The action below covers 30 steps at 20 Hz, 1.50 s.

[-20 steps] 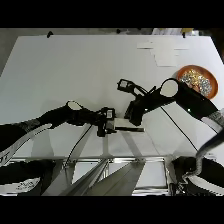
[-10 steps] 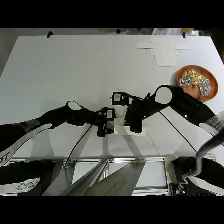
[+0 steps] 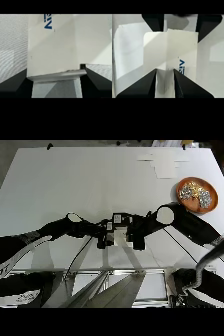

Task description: Fold the box and place the chain.

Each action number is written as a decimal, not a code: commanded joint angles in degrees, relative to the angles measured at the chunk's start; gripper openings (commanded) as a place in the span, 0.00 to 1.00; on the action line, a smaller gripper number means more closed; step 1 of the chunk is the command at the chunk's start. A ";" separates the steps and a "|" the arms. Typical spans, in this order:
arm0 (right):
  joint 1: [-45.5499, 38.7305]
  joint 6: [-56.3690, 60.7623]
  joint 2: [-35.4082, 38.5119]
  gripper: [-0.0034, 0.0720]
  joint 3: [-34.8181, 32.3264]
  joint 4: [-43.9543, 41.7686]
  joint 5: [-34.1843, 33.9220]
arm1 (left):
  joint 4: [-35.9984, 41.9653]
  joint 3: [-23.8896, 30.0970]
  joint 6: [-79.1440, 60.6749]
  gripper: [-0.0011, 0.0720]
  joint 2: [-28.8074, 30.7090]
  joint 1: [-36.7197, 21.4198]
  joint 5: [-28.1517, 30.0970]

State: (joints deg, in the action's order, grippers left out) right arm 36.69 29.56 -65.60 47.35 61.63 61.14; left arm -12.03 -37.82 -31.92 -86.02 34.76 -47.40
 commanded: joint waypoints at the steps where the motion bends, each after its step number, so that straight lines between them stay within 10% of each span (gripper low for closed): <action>1: 1.22 0.15 0.24 0.40 -0.50 1.40 -2.67 | 0.00 -0.07 -0.02 0.31 0.02 -0.04 0.02; 6: 1.22 0.50 0.24 0.44 -0.50 2.82 -2.99 | 0.00 -0.07 -0.02 0.31 0.02 -0.02 0.02; 13: 1.22 2.10 0.24 0.15 -0.50 6.14 -3.65 | 0.00 -0.07 -0.02 0.31 0.02 -0.04 0.00; 30: 1.03 3.61 0.26 0.15 -0.50 6.05 -3.65 | 0.00 -0.07 -0.02 0.31 0.02 -0.04 0.00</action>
